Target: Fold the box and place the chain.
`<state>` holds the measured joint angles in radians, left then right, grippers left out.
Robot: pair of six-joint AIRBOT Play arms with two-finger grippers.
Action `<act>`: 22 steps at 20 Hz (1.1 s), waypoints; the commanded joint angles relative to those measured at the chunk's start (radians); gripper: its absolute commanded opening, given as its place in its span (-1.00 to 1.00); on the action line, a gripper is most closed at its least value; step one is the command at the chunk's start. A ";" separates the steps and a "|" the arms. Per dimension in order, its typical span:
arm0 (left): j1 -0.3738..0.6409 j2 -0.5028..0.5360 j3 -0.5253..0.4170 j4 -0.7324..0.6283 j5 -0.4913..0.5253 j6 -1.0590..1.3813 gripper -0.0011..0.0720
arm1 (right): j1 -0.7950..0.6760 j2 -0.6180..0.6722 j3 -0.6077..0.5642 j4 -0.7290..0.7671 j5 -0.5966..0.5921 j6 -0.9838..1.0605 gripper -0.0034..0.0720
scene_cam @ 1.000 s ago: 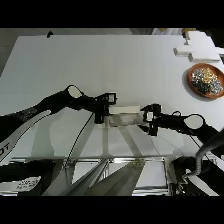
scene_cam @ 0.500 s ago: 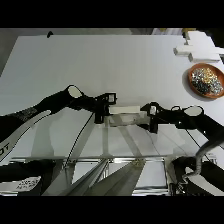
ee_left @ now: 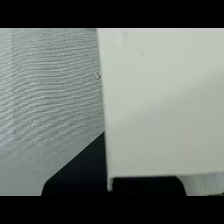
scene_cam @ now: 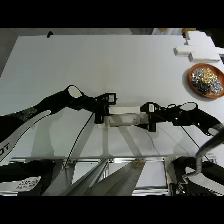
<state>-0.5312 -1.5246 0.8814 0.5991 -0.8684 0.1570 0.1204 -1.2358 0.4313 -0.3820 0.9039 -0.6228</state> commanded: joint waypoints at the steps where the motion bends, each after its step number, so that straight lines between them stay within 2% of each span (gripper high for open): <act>1: 0.000 0.000 0.000 0.000 0.000 0.000 -0.94 | 0.003 -0.036 0.006 0.022 0.013 -0.021 0.79; 6: 0.000 0.000 0.000 0.000 0.000 0.000 -0.94 | 0.003 -0.061 0.011 0.024 0.004 -0.047 0.78; 8: 0.000 0.000 0.000 0.000 0.001 0.000 -0.94 | 0.003 -0.070 0.011 0.024 0.004 -0.066 0.67; 17: 0.000 0.000 0.000 0.000 0.000 0.000 -0.94 | 0.045 -0.122 0.049 0.045 -0.006 -0.049 0.66; 22: 0.000 0.000 0.000 0.000 0.001 0.000 -0.94 | 0.043 -0.135 0.049 0.032 -0.006 -0.031 0.54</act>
